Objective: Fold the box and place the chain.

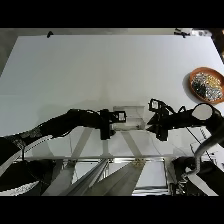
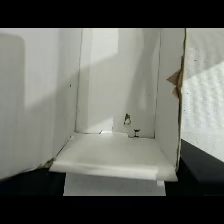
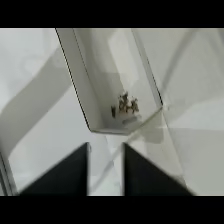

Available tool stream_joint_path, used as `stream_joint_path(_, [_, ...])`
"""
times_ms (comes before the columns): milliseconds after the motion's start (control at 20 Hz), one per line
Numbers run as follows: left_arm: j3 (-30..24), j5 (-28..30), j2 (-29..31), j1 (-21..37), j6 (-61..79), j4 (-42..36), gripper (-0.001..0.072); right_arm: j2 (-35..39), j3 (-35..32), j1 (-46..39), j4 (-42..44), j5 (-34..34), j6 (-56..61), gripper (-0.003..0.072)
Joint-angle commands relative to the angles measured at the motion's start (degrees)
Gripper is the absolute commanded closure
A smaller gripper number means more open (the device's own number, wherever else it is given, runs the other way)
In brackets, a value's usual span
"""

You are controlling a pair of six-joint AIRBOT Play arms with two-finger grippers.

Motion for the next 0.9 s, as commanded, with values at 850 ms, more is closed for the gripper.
stream_joint_path(850, [0.0, 0.1, 0.0, 0.0, -0.6, 0.2, 0.0455, -14.7, 0.0, 0.0, 9.2, -19.1, 12.7, 0.067])
